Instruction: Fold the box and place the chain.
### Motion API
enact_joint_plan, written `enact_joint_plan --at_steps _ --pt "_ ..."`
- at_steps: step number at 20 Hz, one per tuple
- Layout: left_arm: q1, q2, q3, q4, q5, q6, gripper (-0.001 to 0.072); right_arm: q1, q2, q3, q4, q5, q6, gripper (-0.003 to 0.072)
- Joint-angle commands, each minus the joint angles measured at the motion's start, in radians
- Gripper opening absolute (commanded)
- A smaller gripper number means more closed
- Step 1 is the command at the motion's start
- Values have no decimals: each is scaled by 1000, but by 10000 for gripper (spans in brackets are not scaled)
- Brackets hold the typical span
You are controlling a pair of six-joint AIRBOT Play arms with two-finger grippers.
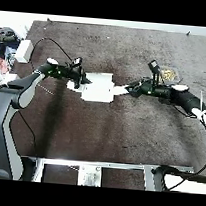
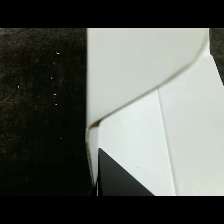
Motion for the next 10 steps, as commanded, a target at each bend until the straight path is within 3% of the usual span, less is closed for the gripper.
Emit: enact_joint_plan --at_steps 1,6,10 --pt "0 -1 0 -2 1 0 13 65 0 0 1 16 -240 686" --pt "0 -1 0 -2 1 0 13 153 -36 5 -72 11 -338 685" --pt "0 -1 0 -3 1 0 13 221 -92 39 -240 -21 -332 684"
